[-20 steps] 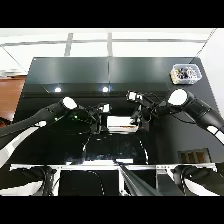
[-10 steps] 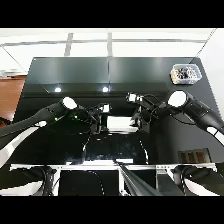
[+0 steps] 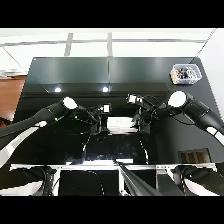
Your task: Fold the box and place the chain.
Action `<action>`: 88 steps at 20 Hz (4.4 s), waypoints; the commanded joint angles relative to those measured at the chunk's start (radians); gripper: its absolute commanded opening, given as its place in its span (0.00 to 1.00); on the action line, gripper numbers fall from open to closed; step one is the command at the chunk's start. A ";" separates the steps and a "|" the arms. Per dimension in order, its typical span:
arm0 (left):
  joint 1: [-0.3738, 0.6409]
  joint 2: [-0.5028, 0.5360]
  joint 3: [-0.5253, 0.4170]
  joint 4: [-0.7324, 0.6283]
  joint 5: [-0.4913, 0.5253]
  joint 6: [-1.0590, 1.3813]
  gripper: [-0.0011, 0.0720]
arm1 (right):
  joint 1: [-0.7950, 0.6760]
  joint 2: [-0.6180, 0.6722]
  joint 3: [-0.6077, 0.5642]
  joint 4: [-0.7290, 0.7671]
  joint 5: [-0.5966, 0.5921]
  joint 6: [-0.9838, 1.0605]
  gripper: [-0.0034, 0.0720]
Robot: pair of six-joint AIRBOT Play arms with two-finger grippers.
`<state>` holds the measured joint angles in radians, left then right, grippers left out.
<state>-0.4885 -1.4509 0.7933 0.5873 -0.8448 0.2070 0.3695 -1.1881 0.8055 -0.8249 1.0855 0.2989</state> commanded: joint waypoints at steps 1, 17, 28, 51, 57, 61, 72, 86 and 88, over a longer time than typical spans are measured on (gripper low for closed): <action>0.000 -0.001 0.001 0.000 0.003 -0.002 0.47 | 0.001 -0.006 -0.001 0.001 0.010 0.000 0.42; 0.000 -0.001 0.001 0.000 0.003 -0.002 0.47 | -0.176 0.074 -0.023 0.094 0.219 0.536 0.06; 0.000 -0.001 0.001 0.000 0.003 -0.002 0.47 | -0.153 -0.049 -0.204 0.538 -0.004 0.547 0.05; 0.013 0.024 0.048 0.048 -0.058 -0.105 0.99 | -0.521 0.180 -0.088 0.215 0.290 0.617 0.06; 0.010 0.122 0.117 -0.042 -0.102 -0.151 0.99 | -0.658 0.262 -0.089 0.156 0.295 0.634 0.06; -0.103 0.039 0.193 -0.150 -0.049 -0.151 0.98 | -0.634 0.262 -0.090 0.170 0.256 0.633 0.06; -0.166 -0.150 0.289 -0.097 -0.060 -0.268 0.98 | -0.631 0.262 -0.090 0.169 0.245 0.632 0.06; -0.177 -0.150 0.292 0.044 -0.077 -0.187 0.98 | -0.631 0.262 -0.090 0.167 0.236 0.632 0.06; -0.186 -0.150 0.292 0.049 -0.074 -0.188 0.98 | -0.631 0.262 -0.090 0.166 0.235 0.633 0.06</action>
<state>-0.6655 -1.5997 1.0843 0.5938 -0.9318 -0.0059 -0.2623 -0.9264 0.7155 -0.6579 1.3224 0.9314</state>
